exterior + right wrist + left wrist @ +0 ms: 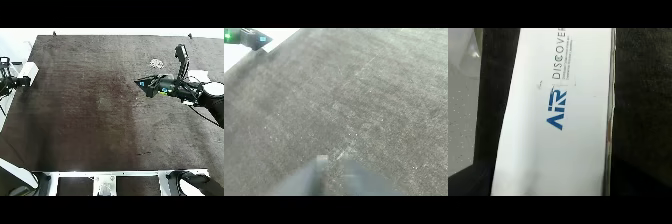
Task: Fold the box and place the chain.
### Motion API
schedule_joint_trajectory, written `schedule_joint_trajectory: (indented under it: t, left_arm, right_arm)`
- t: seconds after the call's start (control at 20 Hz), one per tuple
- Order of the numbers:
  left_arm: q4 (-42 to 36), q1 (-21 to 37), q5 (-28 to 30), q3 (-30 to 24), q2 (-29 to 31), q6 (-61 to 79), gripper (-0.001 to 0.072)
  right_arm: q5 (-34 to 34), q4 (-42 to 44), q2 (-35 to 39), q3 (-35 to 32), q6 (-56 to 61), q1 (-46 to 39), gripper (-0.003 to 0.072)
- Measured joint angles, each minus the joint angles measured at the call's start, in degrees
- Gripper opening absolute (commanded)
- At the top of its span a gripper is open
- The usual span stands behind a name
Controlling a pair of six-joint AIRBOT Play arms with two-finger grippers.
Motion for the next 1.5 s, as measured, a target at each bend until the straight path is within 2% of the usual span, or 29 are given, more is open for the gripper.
schedule_joint_trajectory:
  t: [0.1,0.15,0.2,0.35,0.4,0.45,0.5,0.55,0.65,0.75,0.9,1.15,1.35,1.5]
  left_arm:
    - [1.18,0.02,-2.93,0.52,1.31,-0.07,0.0720]
    - [2.49,0.02,-4.85,0.70,2.23,-0.46,0.0720]
    - [3.96,0.02,-6.29,0.83,3.45,-1.36,0.0720]
    - [8.83,0.07,-9.09,1.05,8.57,-4.74,0.0717]
    - [9.77,0.07,-10.08,1.09,10.54,-5.84,0.0686]
    - [10.38,0.07,-11.32,1.11,12.59,-6.86,0.0432]
    - [10.91,0.07,-13.35,1.11,14.80,-7.93,0.0047]
    - [10.95,0.07,-15.91,1.11,16.96,-8.52,0.0018]
    - [8.44,0.11,-22.53,0.85,21.59,-8.33,0.0014]
    - [2.45,-0.11,-27.39,-0.85,27.28,-6.60,0.0014]
    - [-5.22,-3.52,-26.56,-8.04,39.17,-2.03,0.0014]
    - [-9.79,-15.10,-12.46,-28.94,62.25,5.05,0.0014]
    - [-10.82,-25.77,-0.37,-48.48,80.98,5.77,0.0014]
    - [-11.15,-31.26,7.98,-61.55,91.58,3.85,0.0016]
  right_arm:
    - [-0.35,0.11,0.00,0.00,0.00,0.00,0.0417]
    - [-0.42,0.13,0.00,0.00,0.00,0.00,0.0503]
    - [-0.59,0.13,0.09,0.00,0.00,0.00,0.0521]
    - [-0.85,0.22,1.38,0.00,0.00,-0.50,0.0516]
    - [-0.94,0.24,2.14,0.00,0.00,-0.92,0.0464]
    - [-1.01,0.24,3.15,0.00,0.09,-1.46,0.0179]
    - [-1.03,0.24,4.35,0.00,0.68,-2.14,0.0012]
    - [-1.09,0.24,5.90,0.00,1.46,-2.93,0.0015]
    - [-1.18,-0.63,9.57,-0.20,3.02,-4.46,0.0014]
    - [-2.38,-3.06,14.21,-1.27,5.55,-5.77,0.0013]
    - [-7.96,-7.85,22.43,-5.31,8.90,-6.84,0.0013]
    - [-22.01,-13.38,38.07,-17.46,11.04,-7.37,0.0012]
    - [-27.45,-18.05,49.62,-28.61,11.34,-7.48,0.0012]
    - [-30.34,-19.80,57.35,-36.02,11.43,-7.48,0.0014]
